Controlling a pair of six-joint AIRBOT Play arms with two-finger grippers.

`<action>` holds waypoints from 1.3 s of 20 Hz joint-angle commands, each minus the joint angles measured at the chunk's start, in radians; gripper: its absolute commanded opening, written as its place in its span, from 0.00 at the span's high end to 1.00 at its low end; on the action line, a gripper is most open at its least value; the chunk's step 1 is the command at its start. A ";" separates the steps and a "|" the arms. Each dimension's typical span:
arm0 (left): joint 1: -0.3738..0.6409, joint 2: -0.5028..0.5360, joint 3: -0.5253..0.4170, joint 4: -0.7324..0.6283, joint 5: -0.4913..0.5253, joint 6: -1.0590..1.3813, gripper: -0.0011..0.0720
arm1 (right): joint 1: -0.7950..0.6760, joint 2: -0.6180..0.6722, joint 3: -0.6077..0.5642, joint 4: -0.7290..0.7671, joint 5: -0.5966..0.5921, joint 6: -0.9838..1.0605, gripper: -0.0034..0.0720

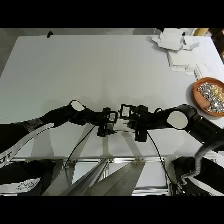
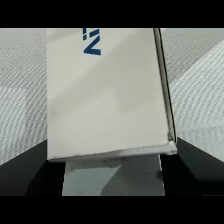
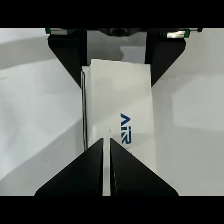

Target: Fold the box and place the chain.

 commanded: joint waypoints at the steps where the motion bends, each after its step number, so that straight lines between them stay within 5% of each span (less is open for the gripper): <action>1: 0.000 0.000 0.000 0.000 0.001 0.000 0.56 | 0.001 -0.056 0.000 0.005 0.021 0.001 0.91; 19: 0.000 0.000 0.000 0.000 0.001 0.000 0.56 | 0.001 -0.124 -0.011 0.005 0.030 0.005 0.91; 26: 0.000 0.000 0.000 0.000 0.001 0.000 0.56 | -0.122 0.071 -0.003 -0.076 0.137 0.227 0.91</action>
